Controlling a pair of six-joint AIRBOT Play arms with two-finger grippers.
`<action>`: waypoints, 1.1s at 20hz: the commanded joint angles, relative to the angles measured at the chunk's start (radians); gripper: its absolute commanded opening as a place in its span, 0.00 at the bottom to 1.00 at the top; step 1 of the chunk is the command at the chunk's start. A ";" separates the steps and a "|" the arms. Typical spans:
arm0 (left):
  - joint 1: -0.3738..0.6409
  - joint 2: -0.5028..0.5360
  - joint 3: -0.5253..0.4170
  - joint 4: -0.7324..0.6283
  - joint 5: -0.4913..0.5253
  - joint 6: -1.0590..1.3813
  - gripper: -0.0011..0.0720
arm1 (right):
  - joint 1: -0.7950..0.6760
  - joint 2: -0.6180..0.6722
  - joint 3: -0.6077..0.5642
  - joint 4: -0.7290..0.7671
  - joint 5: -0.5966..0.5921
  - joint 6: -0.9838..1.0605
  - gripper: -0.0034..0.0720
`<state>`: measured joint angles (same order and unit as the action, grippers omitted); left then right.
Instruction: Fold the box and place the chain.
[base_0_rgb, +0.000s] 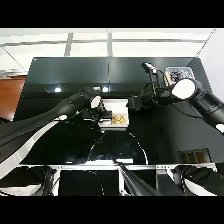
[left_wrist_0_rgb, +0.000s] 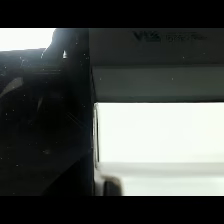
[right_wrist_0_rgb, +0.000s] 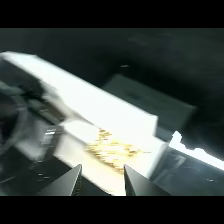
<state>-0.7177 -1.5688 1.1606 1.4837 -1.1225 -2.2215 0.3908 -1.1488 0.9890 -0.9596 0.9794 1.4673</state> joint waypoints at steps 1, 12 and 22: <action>0.001 -0.008 -0.001 0.000 0.014 0.000 0.05 | -0.040 0.000 0.000 -0.066 0.026 0.002 0.45; 0.001 0.080 0.067 0.048 -0.113 0.087 0.78 | -0.040 0.000 -0.003 -0.070 0.056 -0.010 0.45; 0.415 0.562 -0.369 0.190 -0.071 0.333 0.78 | -0.040 0.000 -0.005 -0.092 0.051 -0.009 0.45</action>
<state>-0.4946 -1.1362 0.9592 1.7233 -1.2816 -1.9575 0.3511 -1.1488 0.9848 -1.0470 1.0321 1.4582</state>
